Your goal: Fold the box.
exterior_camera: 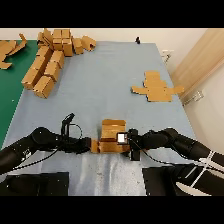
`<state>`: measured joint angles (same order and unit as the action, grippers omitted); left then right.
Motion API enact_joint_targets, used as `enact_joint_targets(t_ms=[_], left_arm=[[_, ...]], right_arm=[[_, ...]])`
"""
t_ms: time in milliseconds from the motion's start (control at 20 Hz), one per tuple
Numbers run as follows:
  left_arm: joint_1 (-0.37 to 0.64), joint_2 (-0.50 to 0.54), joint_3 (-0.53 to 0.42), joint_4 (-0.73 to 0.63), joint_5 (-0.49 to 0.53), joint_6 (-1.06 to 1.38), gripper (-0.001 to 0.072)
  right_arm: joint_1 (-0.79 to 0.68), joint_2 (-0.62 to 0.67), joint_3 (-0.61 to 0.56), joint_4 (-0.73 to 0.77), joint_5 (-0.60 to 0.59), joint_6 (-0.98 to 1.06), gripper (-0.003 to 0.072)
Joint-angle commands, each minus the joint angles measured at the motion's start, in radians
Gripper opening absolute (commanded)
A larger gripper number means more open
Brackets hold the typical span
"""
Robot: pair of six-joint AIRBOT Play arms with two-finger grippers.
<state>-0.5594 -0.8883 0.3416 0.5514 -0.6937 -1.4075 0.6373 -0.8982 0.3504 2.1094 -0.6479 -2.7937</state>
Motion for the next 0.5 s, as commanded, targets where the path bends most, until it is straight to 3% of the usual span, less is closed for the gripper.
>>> enact_joint_targets(t_ms=[0,150,250,450], left_arm=[[-0.078,-0.003,0.056,0.185,0.055,-0.196,0.0006],[-0.172,-0.003,0.124,0.534,0.058,-0.565,0.0006],[-0.246,-0.003,0.165,0.681,0.056,-0.726,0.0006],[-0.302,-0.034,0.173,0.731,0.078,-0.863,0.0006]], right_arm=[[0.000,0.000,0.000,0.000,0.000,0.000,0.0600],[0.000,0.000,0.000,0.000,0.000,0.000,0.0600],[0.000,0.000,0.000,0.000,0.000,0.000,0.0601],[0.000,0.000,0.000,0.000,0.001,0.000,0.0601]])
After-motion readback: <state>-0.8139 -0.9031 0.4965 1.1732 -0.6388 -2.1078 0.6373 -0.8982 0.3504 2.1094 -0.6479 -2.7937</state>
